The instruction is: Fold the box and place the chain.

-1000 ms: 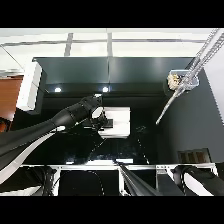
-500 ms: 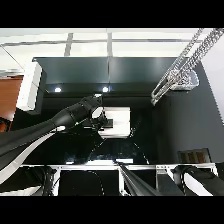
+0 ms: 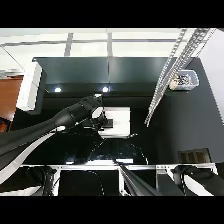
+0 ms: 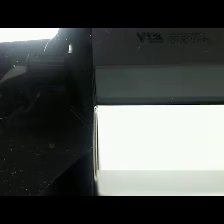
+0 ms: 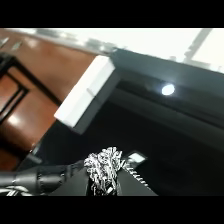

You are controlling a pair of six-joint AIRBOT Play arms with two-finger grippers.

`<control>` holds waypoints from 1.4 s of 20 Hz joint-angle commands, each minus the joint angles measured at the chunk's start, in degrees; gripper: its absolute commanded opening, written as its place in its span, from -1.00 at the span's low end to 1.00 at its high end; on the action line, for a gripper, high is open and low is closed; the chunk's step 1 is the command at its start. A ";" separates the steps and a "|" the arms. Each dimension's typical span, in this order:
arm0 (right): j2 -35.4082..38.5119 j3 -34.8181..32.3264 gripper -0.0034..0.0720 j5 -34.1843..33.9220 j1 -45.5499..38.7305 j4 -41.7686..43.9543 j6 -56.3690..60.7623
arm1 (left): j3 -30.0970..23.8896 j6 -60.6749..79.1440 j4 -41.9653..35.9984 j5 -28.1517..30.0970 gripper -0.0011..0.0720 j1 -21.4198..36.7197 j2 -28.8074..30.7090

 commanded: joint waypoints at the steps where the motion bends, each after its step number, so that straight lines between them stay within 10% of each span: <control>1: -0.52 0.02 -0.88 -1.66 5.03 0.00 0.02 | 0.02 0.02 0.02 0.00 -0.89 0.02 -0.02; 9: -2.34 -0.63 -0.88 -5.70 16.59 -8.26 0.70 | 0.02 0.02 0.04 0.04 -0.89 0.02 -0.02; 22: -6.91 -21.70 -0.87 -1.38 23.98 -21.97 2.93 | 0.02 0.02 0.24 0.02 -0.89 0.02 -0.02; 28: -6.93 -32.68 -0.87 -10.03 23.98 -16.94 3.23 | 0.02 0.02 0.22 0.00 -0.89 0.02 -0.02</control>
